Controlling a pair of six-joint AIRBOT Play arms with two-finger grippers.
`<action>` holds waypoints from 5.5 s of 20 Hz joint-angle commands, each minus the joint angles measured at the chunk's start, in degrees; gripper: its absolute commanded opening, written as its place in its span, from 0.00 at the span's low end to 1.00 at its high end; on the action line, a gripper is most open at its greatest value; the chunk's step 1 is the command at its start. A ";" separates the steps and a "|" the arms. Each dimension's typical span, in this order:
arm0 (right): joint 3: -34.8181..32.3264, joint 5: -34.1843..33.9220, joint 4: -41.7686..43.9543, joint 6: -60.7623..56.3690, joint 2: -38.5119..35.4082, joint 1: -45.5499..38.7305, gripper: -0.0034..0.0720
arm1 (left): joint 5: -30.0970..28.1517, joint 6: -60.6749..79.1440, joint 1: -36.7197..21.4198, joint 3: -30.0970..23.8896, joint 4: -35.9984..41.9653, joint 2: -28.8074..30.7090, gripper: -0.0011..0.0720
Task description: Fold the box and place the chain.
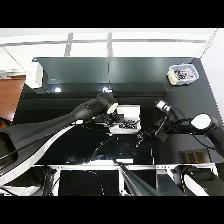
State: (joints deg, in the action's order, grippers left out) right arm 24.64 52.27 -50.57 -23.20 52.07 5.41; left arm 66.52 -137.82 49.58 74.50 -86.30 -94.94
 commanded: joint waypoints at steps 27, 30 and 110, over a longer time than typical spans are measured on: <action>-0.13 -5.88 0.35 15.67 5.53 7.23 0.07 | -0.04 0.00 0.00 0.04 0.00 0.02 0.05; 1.60 -5.66 -4.87 2.16 -0.57 4.90 0.07 | -0.04 0.00 0.00 0.04 0.00 0.02 0.05; 8.85 7.50 18.58 -13.92 -2.93 -10.03 0.50 | -20.44 151.53 -19.12 -28.59 60.19 11.15 0.99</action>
State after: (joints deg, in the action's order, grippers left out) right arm 33.52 59.79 -32.01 -37.12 49.10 -4.60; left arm 46.19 13.47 30.02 44.86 -26.28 -83.00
